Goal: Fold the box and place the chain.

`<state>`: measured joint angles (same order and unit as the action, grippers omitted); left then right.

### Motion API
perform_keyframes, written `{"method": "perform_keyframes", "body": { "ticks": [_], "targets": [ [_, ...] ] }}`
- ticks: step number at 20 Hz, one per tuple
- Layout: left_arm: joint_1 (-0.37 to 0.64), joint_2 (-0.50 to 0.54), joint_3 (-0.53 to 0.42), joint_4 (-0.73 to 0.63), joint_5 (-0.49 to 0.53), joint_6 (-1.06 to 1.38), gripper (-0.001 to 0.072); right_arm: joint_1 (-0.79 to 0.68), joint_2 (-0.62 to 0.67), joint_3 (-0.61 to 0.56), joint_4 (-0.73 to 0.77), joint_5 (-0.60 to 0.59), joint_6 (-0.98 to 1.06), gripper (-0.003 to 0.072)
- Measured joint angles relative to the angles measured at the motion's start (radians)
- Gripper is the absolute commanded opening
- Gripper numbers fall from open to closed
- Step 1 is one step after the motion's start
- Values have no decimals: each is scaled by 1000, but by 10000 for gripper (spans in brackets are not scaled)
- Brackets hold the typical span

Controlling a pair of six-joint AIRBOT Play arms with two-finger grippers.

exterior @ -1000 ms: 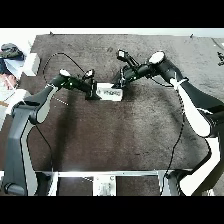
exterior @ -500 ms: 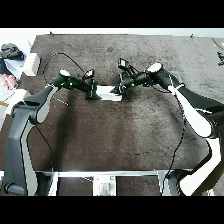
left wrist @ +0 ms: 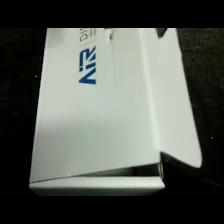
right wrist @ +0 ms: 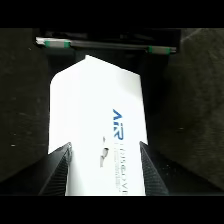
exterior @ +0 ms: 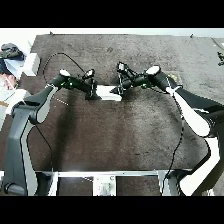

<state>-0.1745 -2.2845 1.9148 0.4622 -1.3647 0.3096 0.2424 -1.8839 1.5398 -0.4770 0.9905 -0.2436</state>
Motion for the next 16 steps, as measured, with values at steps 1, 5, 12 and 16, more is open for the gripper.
{"method": "perform_keyframes", "body": {
  "ticks": [1,5,12,16],
  "targets": [
    [0,0,0,0,0,0,405,1,4,0,-2,-14,-11,466],
    [0,0,0,0,0,0,405,1,25,0,-9,-39,-27,463],
    [0,0,0,0,0,1,405,1,29,0,-29,-16,-34,272],
    [0,0,0,0,0,2,405,1,26,0,-36,-9,-34,161]
  ]
}}
